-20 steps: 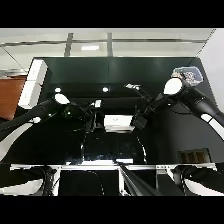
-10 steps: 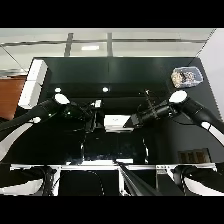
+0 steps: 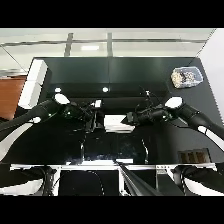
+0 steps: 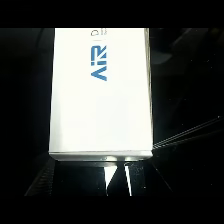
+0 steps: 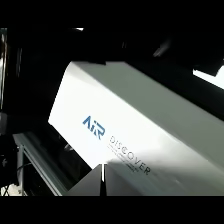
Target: Fold the box and place the chain.
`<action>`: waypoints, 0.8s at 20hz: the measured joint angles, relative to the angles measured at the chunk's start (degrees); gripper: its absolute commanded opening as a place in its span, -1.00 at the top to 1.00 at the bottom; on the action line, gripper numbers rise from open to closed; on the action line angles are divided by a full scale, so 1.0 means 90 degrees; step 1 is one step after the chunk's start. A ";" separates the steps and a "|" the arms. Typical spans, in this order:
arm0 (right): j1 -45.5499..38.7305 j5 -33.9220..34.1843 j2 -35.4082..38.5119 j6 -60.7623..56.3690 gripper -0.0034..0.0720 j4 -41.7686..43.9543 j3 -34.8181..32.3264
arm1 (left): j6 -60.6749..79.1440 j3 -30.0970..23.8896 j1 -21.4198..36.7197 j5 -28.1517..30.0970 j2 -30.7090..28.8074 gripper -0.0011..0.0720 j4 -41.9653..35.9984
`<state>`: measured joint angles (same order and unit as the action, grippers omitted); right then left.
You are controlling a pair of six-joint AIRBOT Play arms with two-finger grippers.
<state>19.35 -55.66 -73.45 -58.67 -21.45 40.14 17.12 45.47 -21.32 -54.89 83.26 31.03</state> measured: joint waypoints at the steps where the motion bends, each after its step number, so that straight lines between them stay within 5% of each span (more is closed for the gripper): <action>1: 0.0007 0.0058 -0.0002 -0.0019 0.88 -0.0024 -0.0015 | 0.0002 0.0000 0.0000 0.0000 0.0000 0.07 0.0000; 16: 0.0124 0.0461 -0.0039 -0.0537 0.88 -0.0697 -0.0046 | 0.0005 0.0000 0.0000 0.0005 0.0000 0.06 0.0005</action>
<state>20.47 -51.51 -73.80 -63.51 -27.73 39.72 17.17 45.47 -21.32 -54.85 83.26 31.07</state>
